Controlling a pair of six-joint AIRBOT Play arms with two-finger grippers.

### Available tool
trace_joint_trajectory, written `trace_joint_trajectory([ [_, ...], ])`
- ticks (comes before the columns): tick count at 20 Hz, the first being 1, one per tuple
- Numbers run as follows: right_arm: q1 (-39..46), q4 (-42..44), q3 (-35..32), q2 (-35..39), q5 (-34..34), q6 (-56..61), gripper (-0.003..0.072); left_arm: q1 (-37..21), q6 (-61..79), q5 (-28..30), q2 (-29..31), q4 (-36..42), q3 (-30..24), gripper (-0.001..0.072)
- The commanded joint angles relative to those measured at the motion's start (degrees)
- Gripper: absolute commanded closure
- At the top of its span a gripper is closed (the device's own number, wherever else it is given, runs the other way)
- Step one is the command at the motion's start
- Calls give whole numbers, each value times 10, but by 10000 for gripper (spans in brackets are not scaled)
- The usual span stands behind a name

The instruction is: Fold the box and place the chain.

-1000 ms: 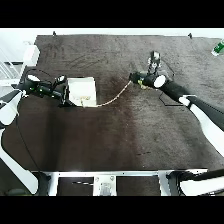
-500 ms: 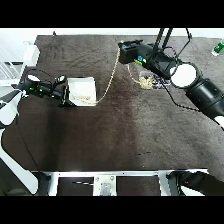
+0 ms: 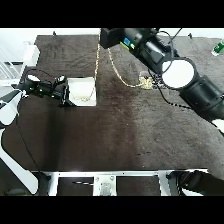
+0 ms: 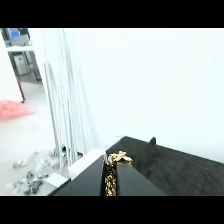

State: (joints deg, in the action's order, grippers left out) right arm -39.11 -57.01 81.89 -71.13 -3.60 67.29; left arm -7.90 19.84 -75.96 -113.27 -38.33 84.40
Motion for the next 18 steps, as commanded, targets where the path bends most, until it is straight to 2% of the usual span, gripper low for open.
trace_joint_trajectory([
  [1,-15,0,41,-48,34,-4,676,0,0,0,0,0,0,183],
  [3,-15,0,66,-75,68,-5,676,0,0,0,0,0,0,182],
  [7,-22,0,103,-89,63,-5,676,0,0,0,0,0,0,182],
  [11,-24,0,99,-94,-27,-3,676,0,0,0,0,0,0,182],
  [18,-51,1,93,-156,-31,20,676,0,0,0,0,0,0,182],
])
